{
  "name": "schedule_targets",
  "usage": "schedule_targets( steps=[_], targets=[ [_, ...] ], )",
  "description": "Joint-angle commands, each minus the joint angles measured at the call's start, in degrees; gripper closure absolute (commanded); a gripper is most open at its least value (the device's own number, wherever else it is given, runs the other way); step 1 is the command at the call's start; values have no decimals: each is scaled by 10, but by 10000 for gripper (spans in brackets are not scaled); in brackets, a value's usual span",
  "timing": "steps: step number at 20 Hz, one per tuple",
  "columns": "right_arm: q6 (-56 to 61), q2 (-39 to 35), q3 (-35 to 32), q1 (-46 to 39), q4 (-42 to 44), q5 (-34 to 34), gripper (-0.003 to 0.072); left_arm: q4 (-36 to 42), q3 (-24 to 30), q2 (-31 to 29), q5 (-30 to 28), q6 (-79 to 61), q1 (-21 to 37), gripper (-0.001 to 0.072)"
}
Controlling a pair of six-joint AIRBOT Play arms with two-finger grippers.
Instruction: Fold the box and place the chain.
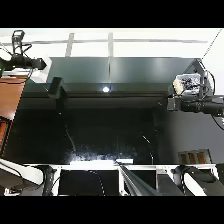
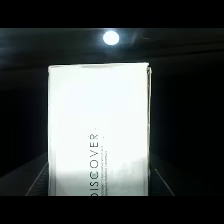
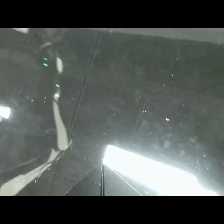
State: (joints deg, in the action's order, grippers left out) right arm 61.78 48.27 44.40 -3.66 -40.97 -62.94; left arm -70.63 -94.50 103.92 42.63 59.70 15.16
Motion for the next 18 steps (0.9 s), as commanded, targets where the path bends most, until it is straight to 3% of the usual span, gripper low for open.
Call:
schedule_targets(
  steps=[1,3,4,5,7,9,11,12,14,16,18],
  targets=[
    [6,0,0,0,0,16,670,-84,-83,82,1,38,23,469],
    [13,1,0,0,0,35,670,-76,-85,101,-3,38,22,462],
    [16,1,0,0,0,43,670,-79,-85,105,-2,38,21,308],
    [16,1,1,0,0,47,670,-91,-87,105,-4,38,20,-11],
    [16,1,17,-5,2,46,669,-122,-147,105,58,42,8,-9],
    [16,1,41,-13,1,34,670,-163,-249,105,143,62,-6,-8],
    [16,1,59,-21,-1,3,670,-161,-313,87,208,94,-17,3],
    [16,1,66,-24,-2,-18,670,-155,-308,59,218,117,-24,61],
    [16,-1,76,-28,-5,-80,670,-156,-244,-24,229,186,-45,692],
    [34,-15,75,-23,-42,-101,673,-133,-123,-130,198,237,-70,684],
    [35,-49,73,-7,-121,-55,674,-105,40,-256,136,230,-112,685]
  ],
)
